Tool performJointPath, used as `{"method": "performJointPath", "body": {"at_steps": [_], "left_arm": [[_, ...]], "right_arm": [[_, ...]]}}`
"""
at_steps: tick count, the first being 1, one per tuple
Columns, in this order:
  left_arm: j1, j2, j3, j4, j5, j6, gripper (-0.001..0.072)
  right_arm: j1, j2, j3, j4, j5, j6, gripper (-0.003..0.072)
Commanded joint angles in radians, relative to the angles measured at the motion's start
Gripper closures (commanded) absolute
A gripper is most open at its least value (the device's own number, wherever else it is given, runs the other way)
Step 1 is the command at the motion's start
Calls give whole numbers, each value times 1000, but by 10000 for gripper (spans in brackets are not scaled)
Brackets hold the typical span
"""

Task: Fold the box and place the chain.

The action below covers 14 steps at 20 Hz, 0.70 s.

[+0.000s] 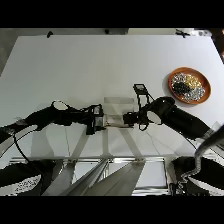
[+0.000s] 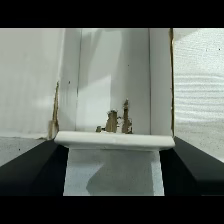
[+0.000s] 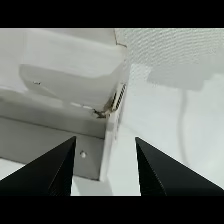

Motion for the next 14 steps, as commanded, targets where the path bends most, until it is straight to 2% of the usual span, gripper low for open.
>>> {"method": "performJointPath", "body": {"at_steps": [1, 4, 8, 14], "left_arm": [[0, 0, 0, 0, 0, 0, 440], [0, 0, 0, 0, 0, 0, 440], [0, 0, 0, 0, 0, 0, 440], [0, 0, 0, 0, 0, 0, 440]], "right_arm": [[1, 72, 0, 43, 66, -95, 268], [-30, 193, 1, 41, 81, -174, 268], [-174, 323, 0, -53, 77, -243, 269], [-472, 315, 0, -59, -39, -462, 274]]}}
